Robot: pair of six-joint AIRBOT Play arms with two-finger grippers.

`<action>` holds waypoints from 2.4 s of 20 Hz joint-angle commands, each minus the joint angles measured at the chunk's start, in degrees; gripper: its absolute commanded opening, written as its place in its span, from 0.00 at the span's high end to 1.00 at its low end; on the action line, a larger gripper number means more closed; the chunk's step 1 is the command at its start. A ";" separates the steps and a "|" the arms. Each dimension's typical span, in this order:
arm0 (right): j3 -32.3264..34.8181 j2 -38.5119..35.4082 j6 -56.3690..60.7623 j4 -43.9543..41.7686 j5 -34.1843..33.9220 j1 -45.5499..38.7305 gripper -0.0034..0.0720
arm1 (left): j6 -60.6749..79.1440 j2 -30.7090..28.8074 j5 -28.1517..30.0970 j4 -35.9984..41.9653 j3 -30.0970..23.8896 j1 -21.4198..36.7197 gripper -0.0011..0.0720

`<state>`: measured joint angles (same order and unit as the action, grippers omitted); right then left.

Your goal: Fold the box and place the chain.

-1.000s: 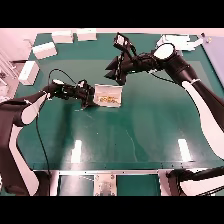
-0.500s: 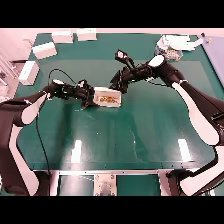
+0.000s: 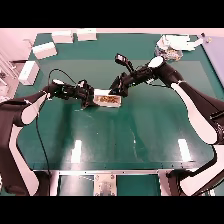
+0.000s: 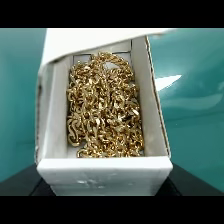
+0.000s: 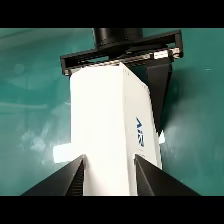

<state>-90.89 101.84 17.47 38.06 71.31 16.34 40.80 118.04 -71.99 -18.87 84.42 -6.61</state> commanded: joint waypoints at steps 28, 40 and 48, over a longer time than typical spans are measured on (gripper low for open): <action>0.13 2.75 -2.12 0.33 -3.13 1.46 0.59 | 0.00 0.00 0.02 0.00 0.02 0.04 0.34; 1.36 2.67 -2.10 3.50 -4.85 2.14 0.65 | 0.00 0.00 0.02 0.00 0.02 0.04 0.34; 3.89 2.67 -3.02 3.37 -5.95 3.19 0.65 | 0.00 0.00 0.02 0.00 0.02 0.04 0.34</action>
<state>-87.83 104.47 15.05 41.30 65.91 19.00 40.75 118.06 -71.94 -18.83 84.42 -6.52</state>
